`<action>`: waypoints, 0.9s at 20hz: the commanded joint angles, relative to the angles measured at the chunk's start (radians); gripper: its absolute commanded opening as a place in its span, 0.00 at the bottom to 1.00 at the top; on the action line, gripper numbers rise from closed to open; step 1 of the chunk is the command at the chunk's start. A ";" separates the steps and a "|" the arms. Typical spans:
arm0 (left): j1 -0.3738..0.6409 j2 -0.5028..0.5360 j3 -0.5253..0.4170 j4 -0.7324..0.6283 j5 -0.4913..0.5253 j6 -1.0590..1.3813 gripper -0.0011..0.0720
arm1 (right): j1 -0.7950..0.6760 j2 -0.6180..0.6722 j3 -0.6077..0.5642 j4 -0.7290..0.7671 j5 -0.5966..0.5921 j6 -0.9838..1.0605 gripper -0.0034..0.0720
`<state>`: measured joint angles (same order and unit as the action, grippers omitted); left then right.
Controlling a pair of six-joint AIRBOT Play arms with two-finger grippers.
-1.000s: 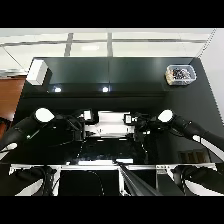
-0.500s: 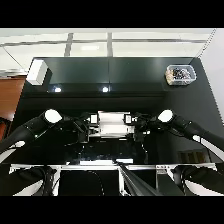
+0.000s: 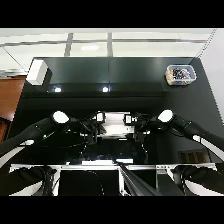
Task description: Fold the box and place the chain.
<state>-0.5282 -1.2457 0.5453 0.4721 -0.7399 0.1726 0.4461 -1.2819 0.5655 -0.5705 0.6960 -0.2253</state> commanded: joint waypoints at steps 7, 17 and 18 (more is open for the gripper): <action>-0.001 0.048 0.002 0.005 0.009 -0.031 0.22 | 0.000 0.000 0.000 0.001 -0.001 0.000 0.22; 0.324 0.447 -0.013 0.528 -0.203 -0.860 0.05 | 0.000 0.000 0.000 0.001 -0.001 0.000 0.22; 0.386 0.434 -0.024 0.542 -0.193 -1.065 0.05 | 0.000 0.000 0.000 0.001 -0.001 0.000 0.22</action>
